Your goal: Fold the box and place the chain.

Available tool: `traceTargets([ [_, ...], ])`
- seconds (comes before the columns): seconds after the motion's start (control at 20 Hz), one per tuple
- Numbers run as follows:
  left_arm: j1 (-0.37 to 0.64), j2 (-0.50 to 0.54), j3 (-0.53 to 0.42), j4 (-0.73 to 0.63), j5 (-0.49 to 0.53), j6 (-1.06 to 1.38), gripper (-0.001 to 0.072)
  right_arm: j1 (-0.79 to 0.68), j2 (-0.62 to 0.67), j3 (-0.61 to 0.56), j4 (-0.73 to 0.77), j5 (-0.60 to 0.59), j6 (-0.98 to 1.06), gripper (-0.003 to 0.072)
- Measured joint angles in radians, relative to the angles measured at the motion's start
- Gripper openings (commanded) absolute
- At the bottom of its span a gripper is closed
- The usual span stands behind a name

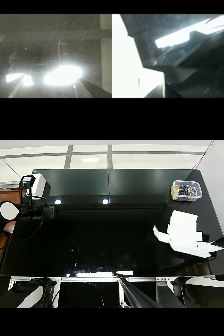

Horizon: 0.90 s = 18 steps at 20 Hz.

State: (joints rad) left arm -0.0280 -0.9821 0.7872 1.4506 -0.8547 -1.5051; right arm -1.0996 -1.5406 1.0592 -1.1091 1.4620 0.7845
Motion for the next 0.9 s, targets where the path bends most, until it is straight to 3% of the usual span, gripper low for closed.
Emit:
traceTargets([
  [0.25,0.000,0.000,0.000,-0.002,0.003,0.000,0.0713,0.083,0.073,-0.026,0.126,0.042,-0.008,0.0014],
  [0.45,-0.001,0.000,0.000,-0.022,0.007,-0.001,0.0713,0.246,0.191,-0.124,0.293,-0.011,-0.032,0.0014],
  [0.65,-0.004,-0.009,0.000,-0.090,0.015,0.002,0.0710,0.498,0.352,-0.308,0.466,-0.174,-0.097,0.0014],
  [0.9,-0.052,-0.063,0.000,-0.218,0.068,0.106,0.0710,0.897,0.555,-0.595,0.715,-0.515,-0.177,0.0014],
])
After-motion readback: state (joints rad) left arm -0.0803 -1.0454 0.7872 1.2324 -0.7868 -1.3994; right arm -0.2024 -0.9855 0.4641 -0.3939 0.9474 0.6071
